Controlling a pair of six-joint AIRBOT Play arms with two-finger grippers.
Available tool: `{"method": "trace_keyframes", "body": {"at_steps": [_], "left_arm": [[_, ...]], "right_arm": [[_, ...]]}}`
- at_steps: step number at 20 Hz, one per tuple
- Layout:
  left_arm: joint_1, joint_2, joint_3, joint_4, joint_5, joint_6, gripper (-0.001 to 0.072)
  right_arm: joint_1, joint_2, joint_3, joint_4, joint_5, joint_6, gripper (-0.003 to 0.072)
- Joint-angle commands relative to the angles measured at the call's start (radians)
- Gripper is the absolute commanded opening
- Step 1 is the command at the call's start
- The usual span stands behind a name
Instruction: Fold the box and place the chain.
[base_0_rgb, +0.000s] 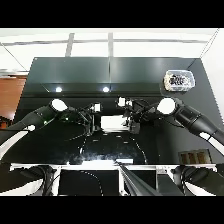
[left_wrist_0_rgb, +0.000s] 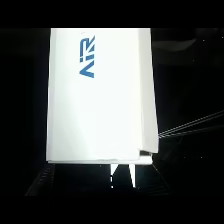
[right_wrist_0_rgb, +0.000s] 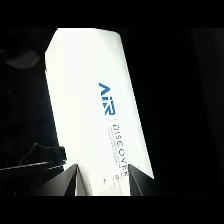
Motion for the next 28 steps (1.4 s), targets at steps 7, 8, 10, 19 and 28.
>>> {"method": "trace_keyframes", "body": {"at_steps": [7, 8, 10, 19, 28], "left_arm": [[-0.001, -0.001, 0.0, 0.001, -0.002, 0.003, 0.0473], [-0.001, -0.001, 0.0, 0.001, -0.002, 0.003, 0.0473], [-0.001, -0.001, 0.0, 0.001, -0.002, 0.003, 0.0473], [-0.001, -0.001, 0.0, 0.001, -0.002, 0.002, 0.0473], [-0.001, -0.001, 0.0, 0.001, -0.001, 0.002, 0.0473]], "right_arm": [[0.0, -0.002, 0.01, -0.01, 0.005, 0.003, 0.0377], [0.0, -0.004, 0.01, -0.013, 0.005, 0.003, 0.0377], [0.001, -0.011, 0.002, -0.014, 0.004, 0.006, 0.0378], [0.019, -0.04, -0.009, -0.014, 0.004, 0.01, 0.0377], [-0.058, 0.072, 0.048, -0.012, 0.197, 0.352, 0.0378]]}}
